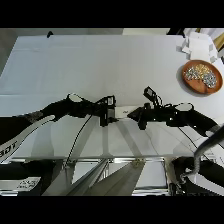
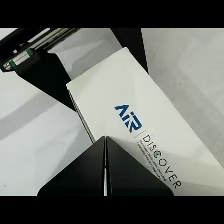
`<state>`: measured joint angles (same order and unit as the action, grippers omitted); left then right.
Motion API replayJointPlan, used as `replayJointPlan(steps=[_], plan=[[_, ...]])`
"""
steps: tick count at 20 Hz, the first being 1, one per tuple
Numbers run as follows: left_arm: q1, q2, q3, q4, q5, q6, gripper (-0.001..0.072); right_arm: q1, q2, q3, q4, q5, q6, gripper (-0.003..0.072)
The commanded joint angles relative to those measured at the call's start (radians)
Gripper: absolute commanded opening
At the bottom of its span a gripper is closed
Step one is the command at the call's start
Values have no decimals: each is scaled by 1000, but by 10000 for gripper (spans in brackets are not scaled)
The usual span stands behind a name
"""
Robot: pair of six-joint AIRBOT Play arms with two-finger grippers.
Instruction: Fold the box and place the chain.
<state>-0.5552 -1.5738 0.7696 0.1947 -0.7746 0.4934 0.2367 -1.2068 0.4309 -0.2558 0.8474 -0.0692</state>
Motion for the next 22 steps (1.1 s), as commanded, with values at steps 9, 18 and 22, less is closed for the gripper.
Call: replayJointPlan(steps=[9,18,22], plan=[[0,0,1,0,0,0,251,1,-1,-8,-44,-56,34,19],[0,0,1,0,0,0,251,0,153,38,-39,-45,65,19],[0,0,1,0,0,0,251,0,299,155,-192,-48,285,19]])
